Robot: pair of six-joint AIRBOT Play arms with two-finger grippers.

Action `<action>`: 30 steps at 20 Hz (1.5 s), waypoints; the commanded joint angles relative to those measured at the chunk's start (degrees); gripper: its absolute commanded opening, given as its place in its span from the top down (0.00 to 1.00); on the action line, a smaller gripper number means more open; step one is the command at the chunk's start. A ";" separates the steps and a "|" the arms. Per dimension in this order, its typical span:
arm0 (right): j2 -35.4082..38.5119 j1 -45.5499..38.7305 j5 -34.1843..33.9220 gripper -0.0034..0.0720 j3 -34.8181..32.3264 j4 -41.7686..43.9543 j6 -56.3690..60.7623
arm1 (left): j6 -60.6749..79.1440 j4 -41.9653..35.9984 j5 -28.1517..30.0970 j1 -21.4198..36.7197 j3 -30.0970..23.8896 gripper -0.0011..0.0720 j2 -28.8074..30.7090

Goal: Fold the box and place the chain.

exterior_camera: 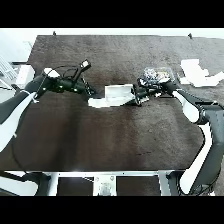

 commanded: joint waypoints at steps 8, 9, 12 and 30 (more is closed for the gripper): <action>-0.02 0.02 -0.04 0.23 -0.02 0.02 0.04 | -38.03 8.52 3.08 4.66 -15.93 0.96 11.06; -0.02 0.02 -0.04 0.23 -0.02 0.02 0.04 | -38.01 7.26 3.93 4.66 -16.70 0.96 11.06; -0.02 0.02 -0.04 0.23 -0.02 0.02 0.04 | -37.88 4.92 5.92 4.66 -16.79 0.96 10.99; -0.02 0.02 -0.04 0.23 -0.02 0.02 0.04 | -30.93 -10.97 4.28 10.10 -13.79 0.96 -4.90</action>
